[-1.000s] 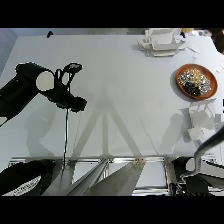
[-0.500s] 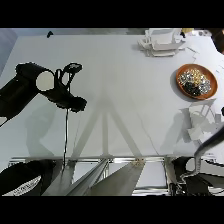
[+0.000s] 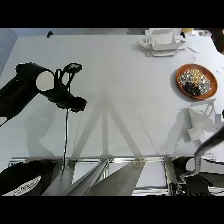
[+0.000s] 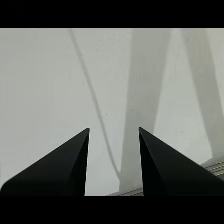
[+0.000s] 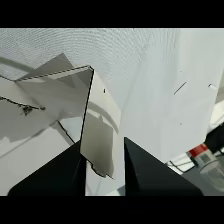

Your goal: Fold the box and place the chain.

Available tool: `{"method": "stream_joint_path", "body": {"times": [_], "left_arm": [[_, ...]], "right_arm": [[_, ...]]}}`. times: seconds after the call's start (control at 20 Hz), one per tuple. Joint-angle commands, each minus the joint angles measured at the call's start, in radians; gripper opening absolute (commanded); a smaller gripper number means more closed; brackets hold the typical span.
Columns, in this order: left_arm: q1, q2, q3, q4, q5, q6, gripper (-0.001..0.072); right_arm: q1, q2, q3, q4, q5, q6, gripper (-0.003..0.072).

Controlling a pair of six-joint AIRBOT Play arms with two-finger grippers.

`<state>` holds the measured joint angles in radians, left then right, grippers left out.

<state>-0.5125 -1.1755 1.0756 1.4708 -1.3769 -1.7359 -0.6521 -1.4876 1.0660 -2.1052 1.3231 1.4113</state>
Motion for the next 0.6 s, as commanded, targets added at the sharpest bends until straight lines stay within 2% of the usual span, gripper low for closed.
{"method": "stream_joint_path", "body": {"times": [0.0,0.15,0.3,0.55], "left_arm": [[0.001,0.001,0.000,0.000,0.000,0.000,0.0351],[0.001,0.001,0.000,0.000,0.000,0.000,0.0351],[0.001,0.001,0.000,0.000,0.000,0.000,0.0351],[0.001,0.001,0.000,0.000,0.000,0.000,0.0351]], "right_arm": [[0.000,-0.033,0.000,-0.006,0.022,0.017,0.0021],[0.045,-0.021,0.000,0.012,0.092,-0.008,0.0015],[0.192,0.048,0.000,0.066,0.151,-0.010,0.0014],[0.463,0.192,-0.003,0.340,0.206,-0.009,0.0014]]}}
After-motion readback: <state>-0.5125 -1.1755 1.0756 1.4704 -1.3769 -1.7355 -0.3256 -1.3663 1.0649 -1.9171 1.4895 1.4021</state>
